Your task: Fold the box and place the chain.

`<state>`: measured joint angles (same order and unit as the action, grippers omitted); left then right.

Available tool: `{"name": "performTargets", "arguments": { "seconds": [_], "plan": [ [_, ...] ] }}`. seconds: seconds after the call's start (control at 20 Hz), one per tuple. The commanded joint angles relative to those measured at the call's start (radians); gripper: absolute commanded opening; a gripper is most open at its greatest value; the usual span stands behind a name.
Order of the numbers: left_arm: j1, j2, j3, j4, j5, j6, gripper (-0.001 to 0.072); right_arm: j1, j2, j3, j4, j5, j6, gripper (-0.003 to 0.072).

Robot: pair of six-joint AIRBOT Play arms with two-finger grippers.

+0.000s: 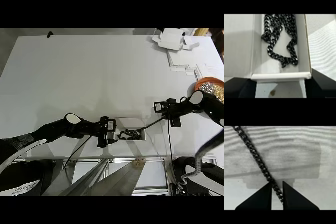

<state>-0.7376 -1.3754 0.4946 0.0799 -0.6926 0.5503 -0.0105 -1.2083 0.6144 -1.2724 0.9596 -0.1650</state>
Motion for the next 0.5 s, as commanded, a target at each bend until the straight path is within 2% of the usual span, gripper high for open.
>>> {"name": "performTargets", "arguments": {
  "seconds": [0.0,0.25,0.45],
  "plan": [
    [0.000,0.000,0.000,0.000,0.000,0.000,0.0271,0.000,-0.003,-0.001,-0.004,0.030,-0.002,0.0110],
    [0.000,0.000,0.000,0.000,0.000,0.000,0.0271,0.008,0.072,-0.001,-0.004,0.061,-0.002,0.0110],
    [0.000,0.000,0.000,0.000,0.000,0.000,0.0271,0.010,0.076,-0.001,-0.007,0.071,-0.002,0.0116]
  ]
}}
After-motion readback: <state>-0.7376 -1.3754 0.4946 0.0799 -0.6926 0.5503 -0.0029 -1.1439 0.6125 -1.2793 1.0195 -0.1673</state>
